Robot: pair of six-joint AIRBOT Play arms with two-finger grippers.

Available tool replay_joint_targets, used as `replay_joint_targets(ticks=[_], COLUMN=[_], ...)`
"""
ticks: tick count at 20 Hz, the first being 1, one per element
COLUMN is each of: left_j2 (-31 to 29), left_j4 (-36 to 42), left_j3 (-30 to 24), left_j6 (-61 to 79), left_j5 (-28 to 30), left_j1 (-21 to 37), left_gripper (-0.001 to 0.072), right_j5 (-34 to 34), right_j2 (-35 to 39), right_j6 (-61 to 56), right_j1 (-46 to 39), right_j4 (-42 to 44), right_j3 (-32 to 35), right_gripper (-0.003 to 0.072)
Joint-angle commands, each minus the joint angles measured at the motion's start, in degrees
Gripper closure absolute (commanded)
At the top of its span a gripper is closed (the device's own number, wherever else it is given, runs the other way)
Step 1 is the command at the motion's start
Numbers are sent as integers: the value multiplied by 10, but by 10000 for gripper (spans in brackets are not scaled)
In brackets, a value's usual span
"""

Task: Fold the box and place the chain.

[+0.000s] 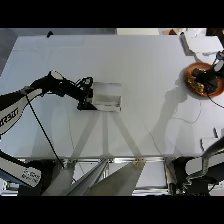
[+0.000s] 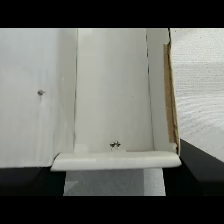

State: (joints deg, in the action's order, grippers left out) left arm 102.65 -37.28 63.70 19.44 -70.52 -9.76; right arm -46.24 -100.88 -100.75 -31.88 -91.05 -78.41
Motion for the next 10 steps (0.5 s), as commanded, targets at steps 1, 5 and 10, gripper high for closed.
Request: replay_joint_targets(ticks=[1,5,10], left_j2=[0,0,0], left_j4=[0,0,0], left_j3=[0,0,0], left_j6=[0,0,0], left_j5=[0,0,0], left_j1=[0,0,0], left_gripper=[436,436,436], right_j5=[4,-15,-99], right_j2=[43,109,194], right_j6=[29,40,154], right_j1=[0,0,19], right_j4=[-2,-2,-7], right_j3=[-2,-2,-1], right_gripper=[674,675,676])
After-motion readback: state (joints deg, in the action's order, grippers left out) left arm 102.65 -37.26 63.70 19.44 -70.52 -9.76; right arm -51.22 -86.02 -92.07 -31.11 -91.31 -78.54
